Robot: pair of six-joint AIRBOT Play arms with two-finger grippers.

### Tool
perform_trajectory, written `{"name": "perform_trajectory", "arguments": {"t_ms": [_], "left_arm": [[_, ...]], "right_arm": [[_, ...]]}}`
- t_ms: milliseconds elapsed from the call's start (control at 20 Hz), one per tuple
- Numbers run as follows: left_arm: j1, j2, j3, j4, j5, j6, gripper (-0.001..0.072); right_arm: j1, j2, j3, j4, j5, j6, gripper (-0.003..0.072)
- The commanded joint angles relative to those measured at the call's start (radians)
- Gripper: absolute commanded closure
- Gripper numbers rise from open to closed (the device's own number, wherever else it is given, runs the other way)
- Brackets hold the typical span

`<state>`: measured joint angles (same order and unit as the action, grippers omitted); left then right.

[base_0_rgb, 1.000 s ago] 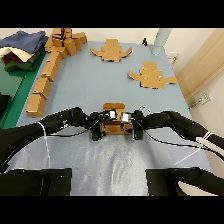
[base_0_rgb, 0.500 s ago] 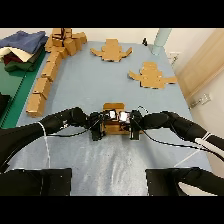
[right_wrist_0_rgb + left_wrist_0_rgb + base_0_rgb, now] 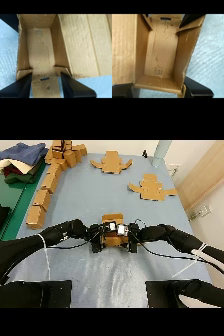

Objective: Fold the box.

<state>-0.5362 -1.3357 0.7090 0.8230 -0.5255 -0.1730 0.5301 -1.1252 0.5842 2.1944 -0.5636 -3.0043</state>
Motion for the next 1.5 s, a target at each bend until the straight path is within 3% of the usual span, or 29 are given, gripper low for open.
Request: {"name": "perform_trajectory", "arguments": {"t_ms": [0, 200, 350, 450, 550, 650, 700, 750, 800, 900, 1150, 1250, 1450], "left_arm": [[0.0, 0.0, 0.0, 0.0, 0.0, 0.0, 0.027], [0.0, 0.0, 0.0, 0.0, 0.0, 0.0, 0.027], [0.0, 0.0, 0.0, 0.0, 0.0, 0.0, 0.027], [0.0, 0.0, 0.0, 0.0, 0.0, 0.0, 0.027], [0.0, 0.0, 0.0, 0.0, 0.0, 0.0, 0.027], [0.0, 0.0, 0.0, 0.0, 0.0, 0.0, 0.027], [0.0, 0.0, 0.0, 0.0, 0.0, 0.0, 0.027], [0.0, 0.0, 0.0, 0.0, 0.0, 0.0, 0.027], [0.0, 0.0, 0.0, 0.0, 0.0, 0.0, 0.027], [0.0, 0.0, 0.0, 0.0, 0.0, 0.0, 0.027], [0.0, 0.0, 0.0, 0.0, 0.0, 0.0, 0.027], [0.0, 0.0, 0.0, 0.0, -0.001, 0.0, 0.027], [0.0, 0.0, 0.0, 0.0, 0.0, 0.0, 0.027]], "right_arm": [[0.002, -0.002, 0.0, 0.001, 0.002, 0.0, 0.0062], [-0.001, 0.016, 0.0, -0.095, -0.002, 0.102, 0.0065], [-0.019, 0.103, 0.013, -0.356, -0.014, 0.449, 0.0095], [-0.027, 0.185, 0.032, -0.621, -0.055, 0.866, 0.0247], [-0.05, 0.257, 0.038, -0.842, -0.144, 1.267, 0.0353], [-0.109, 0.277, 0.037, -0.95, -0.265, 1.579, 0.04], [-0.154, 0.266, 0.033, -0.956, -0.321, 1.659, 0.0487], [-0.208, 0.24, 0.029, -0.936, -0.368, 1.719, 0.0646], [-0.262, 0.203, 0.025, -0.874, -0.393, 1.729, 0.0682], [-0.332, 0.127, 0.024, -0.674, -0.394, 1.647, 0.0683], [-0.335, 0.029, 0.025, -0.235, -0.369, 1.345, 0.0683], [-0.335, 0.041, 0.028, -0.156, -0.364, 1.298, 0.0683], [-0.335, 0.064, 0.029, -0.145, -0.365, 1.285, 0.0683]]}}
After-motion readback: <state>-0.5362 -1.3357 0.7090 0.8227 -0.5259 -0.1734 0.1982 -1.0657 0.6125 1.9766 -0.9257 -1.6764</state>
